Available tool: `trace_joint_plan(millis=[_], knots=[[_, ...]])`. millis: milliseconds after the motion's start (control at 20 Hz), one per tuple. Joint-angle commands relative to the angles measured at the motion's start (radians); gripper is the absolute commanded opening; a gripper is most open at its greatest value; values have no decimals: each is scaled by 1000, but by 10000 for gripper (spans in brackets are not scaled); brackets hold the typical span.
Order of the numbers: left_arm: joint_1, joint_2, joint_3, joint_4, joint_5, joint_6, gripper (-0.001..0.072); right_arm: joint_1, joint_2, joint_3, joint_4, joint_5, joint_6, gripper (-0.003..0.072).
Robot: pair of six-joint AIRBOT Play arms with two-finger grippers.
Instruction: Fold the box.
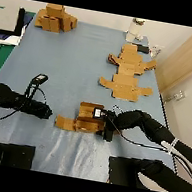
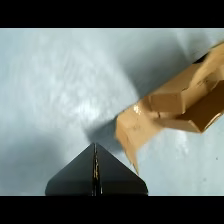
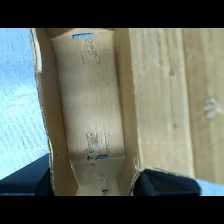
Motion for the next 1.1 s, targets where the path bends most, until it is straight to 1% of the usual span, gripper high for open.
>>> trace_joint_plan(millis=[0,200,350,550,750,950,1000,1050], knots=[[-9,-72,-31,-69,-79,-192,9,0,0,0,0,0,0,535],[-174,-159,-31,-169,74,-200,8,0,0,0,0,0,0,536],[-243,-212,-31,-214,137,-207,8,0,0,0,0,0,0,536],[-274,-230,-31,-258,178,-207,8,0,0,0,0,0,0,536],[-274,-209,-5,-275,144,-207,9,0,0,0,0,0,0,535],[-278,-182,45,-296,148,-146,16,0,0,0,0,0,0,535],[-278,-182,53,-295,153,-145,129,0,0,1,0,0,0,536],[-278,-183,59,-296,156,-146,443,0,0,1,0,0,0,535]])
